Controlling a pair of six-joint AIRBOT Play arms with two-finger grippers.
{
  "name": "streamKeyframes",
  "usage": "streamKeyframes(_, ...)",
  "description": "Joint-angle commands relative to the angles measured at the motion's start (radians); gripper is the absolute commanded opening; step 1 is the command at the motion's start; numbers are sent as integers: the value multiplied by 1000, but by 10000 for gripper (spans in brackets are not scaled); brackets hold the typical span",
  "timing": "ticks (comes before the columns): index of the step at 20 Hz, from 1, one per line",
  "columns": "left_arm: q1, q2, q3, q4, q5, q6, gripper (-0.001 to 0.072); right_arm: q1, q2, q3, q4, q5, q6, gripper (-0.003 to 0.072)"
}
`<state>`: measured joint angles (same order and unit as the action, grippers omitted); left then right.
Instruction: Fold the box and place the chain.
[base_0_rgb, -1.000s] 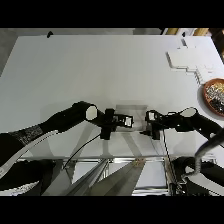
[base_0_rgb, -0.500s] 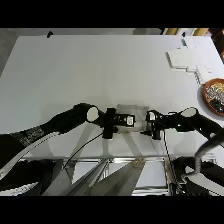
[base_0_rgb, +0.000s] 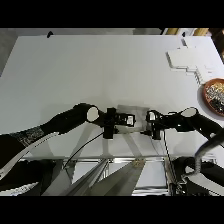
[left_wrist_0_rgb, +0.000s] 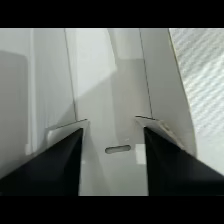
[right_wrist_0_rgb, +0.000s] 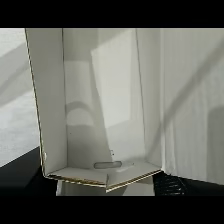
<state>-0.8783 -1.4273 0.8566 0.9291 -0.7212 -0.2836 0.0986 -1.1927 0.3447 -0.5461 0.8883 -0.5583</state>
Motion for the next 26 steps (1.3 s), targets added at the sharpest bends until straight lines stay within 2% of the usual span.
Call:
streamKeyframes(1, 16, 25, 1, 29, -64, -85, 191, 1, 0, 1, 1, -1, 0, 412)
streamKeyframes(2, 27, 43, 1, 50, -104, -122, 81, 1, 0, 1, 1, -1, 0, 412)
streamKeyframes(3, 39, 65, 1, 84, -147, -177, 24, 1, 0, 1, 1, -1, 0, 412)
streamKeyframes(9, 123, 273, 1, 370, -349, -854, 22, 1, 0, 1, 1, -1, 0, 412)
streamKeyframes(12, 174, 355, -2, 395, -381, -1118, 4, 1, 0, 1, 1, -1, 0, 412)
streamKeyframes(15, 225, 376, -71, 362, -309, -1377, 4, 1, 0, 1, 1, -1, 0, 412)
streamKeyframes(18, 257, 374, -229, 236, -105, -1479, 6, 1, 0, 1, 1, -1, 0, 412)
streamKeyframes(20, 257, 357, -296, 130, -21, -1471, 8, 1, 0, 1, 1, -1, 0, 412)
streamKeyframes(26, 255, 177, -304, -74, 30, -1340, 8, 1, 0, 1, 1, -1, 0, 412)
